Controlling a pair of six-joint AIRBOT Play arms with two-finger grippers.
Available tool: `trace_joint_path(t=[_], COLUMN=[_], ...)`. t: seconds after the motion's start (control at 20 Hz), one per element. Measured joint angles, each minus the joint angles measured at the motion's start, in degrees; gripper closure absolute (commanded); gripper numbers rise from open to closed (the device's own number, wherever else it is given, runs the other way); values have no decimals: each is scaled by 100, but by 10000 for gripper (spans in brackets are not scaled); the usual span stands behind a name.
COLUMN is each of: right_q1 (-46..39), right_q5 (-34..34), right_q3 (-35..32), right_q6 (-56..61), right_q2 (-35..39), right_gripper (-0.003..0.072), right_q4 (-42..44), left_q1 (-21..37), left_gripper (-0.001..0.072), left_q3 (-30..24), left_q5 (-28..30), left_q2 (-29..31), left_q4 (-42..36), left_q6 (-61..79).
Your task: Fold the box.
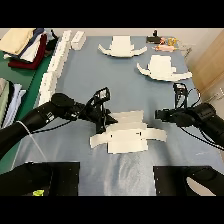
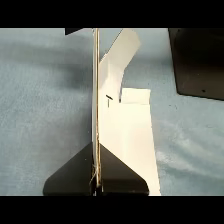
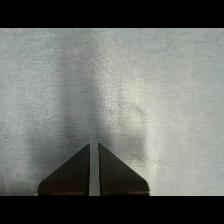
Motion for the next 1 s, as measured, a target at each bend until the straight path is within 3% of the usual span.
trace_joint_path(t=[0.25,1.0], right_q1=[0,0], right_q5=[258,509], right_q3=[0,0], right_q6=[-2,-4], right_q2=[-7,-7], right_gripper=[609,609], right_q4=[98,225], left_q1=[-28,-35], left_gripper=[694,694], left_q3=[-354,-442], left_q5=[249,452], left_q2=[120,-55], left_q4=[-195,-2], left_q6=[608,778])
